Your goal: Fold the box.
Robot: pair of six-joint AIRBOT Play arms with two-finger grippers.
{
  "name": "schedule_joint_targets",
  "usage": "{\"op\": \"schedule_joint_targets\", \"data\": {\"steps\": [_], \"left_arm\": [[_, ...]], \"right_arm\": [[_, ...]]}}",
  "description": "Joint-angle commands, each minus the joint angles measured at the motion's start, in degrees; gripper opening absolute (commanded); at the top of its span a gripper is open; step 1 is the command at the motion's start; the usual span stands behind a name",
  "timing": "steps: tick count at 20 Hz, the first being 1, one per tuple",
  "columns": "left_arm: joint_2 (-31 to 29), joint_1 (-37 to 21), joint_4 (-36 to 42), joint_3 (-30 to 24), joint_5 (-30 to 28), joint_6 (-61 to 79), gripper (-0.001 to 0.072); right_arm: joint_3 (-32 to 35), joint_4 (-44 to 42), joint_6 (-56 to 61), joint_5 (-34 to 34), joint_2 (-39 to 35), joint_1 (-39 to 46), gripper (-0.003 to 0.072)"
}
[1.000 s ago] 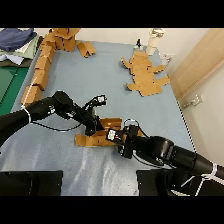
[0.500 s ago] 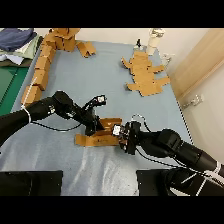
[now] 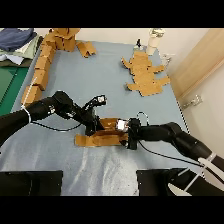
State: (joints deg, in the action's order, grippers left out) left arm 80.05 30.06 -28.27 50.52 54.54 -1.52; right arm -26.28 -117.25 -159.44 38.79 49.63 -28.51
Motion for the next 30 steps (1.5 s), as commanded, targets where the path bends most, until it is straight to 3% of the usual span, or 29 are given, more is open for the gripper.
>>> {"op": "schedule_joint_targets", "data": {"steps": [1,3,6,14,24,27,28,30], "left_arm": [[-0.04,-0.04,0.00,0.02,-0.02,0.02,0.0013],[-0.04,-0.04,0.00,0.02,-0.04,0.02,0.0013],[-0.04,-0.04,0.00,0.02,-0.02,0.02,0.0013],[-0.04,-0.04,0.00,0.02,-0.02,0.02,0.0013],[-0.04,-0.04,0.00,0.02,-0.04,0.02,0.0013],[-0.04,-0.04,0.00,0.02,-0.04,0.02,0.0013],[-0.04,-0.04,0.00,0.02,-0.04,0.00,0.0013],[-0.04,-0.04,0.00,0.02,-0.04,0.02,0.0013]], "right_arm": [[-3.91,-9.38,-13.16,8.07,7.15,6.38,0.0717],[-6.54,-8.52,-13.16,11.74,10.88,7.26,0.0717],[-6.97,-8.72,-13.00,12.00,12.85,7.21,0.0715],[-6.97,-9.09,-12.09,14.91,10.29,6.45,0.0714],[-6.95,-7.21,-12.52,12.02,15.06,4.46,0.0705],[-6.91,-6.78,-12.52,12.04,16.33,4.46,0.0672],[-6.91,-6.75,-12.52,12.09,16.48,4.44,0.0612],[-6.91,-6.34,-12.52,11.82,16.50,4.46,0.0609]]}}
